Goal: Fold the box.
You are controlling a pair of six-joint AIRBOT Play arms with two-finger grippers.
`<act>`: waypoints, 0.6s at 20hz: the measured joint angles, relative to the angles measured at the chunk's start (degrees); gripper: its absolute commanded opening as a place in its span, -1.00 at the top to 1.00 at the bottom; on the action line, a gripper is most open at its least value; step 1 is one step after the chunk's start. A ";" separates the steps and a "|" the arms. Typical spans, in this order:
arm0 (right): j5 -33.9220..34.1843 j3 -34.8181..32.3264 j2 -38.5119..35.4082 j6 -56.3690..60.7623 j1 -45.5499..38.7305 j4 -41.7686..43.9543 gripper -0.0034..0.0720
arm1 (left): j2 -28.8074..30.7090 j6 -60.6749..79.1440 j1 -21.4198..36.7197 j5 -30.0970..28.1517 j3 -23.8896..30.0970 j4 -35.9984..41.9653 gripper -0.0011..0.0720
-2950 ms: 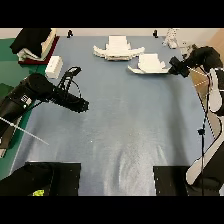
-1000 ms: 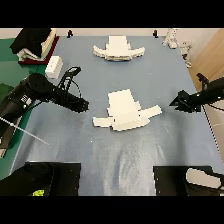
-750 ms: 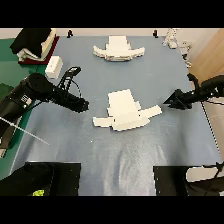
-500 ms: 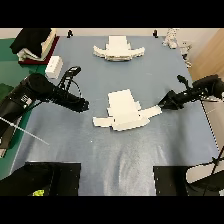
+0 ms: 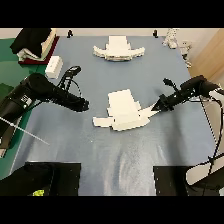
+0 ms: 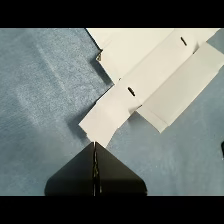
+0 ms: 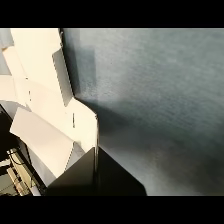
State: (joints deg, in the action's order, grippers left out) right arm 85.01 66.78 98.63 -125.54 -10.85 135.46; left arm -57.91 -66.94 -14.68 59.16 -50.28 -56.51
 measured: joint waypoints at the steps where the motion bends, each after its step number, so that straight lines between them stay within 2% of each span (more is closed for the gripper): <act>1: 0.20 -0.02 -0.09 0.09 0.59 0.00 0.91 | 0.00 0.00 0.00 -0.46 0.00 0.20 0.94; 5: -2.05 -2.86 -3.67 0.79 3.93 1.49 0.91 | 0.00 -0.90 0.04 -1.66 0.00 1.57 0.93; 9: -11.65 -13.70 -15.12 1.18 8.98 2.51 0.91 | -0.46 -3.41 3.06 -2.21 -0.24 2.32 0.93; 10: -14.47 -17.59 -19.06 1.49 10.32 2.60 0.91 | -0.70 -3.54 4.24 -2.01 -0.35 2.56 0.81; 11: -16.85 -21.24 -22.93 1.86 11.54 2.64 0.91 | -1.03 -3.48 5.49 -1.40 -0.39 2.80 0.20; 12: -19.39 -25.20 -27.30 2.27 12.90 2.75 0.91 | -1.46 -2.95 6.82 -0.70 -0.42 3.58 -0.02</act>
State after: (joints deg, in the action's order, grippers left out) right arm 65.63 41.58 71.33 -123.26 2.04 138.21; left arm -59.37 -69.89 -7.86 58.46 -50.70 -52.93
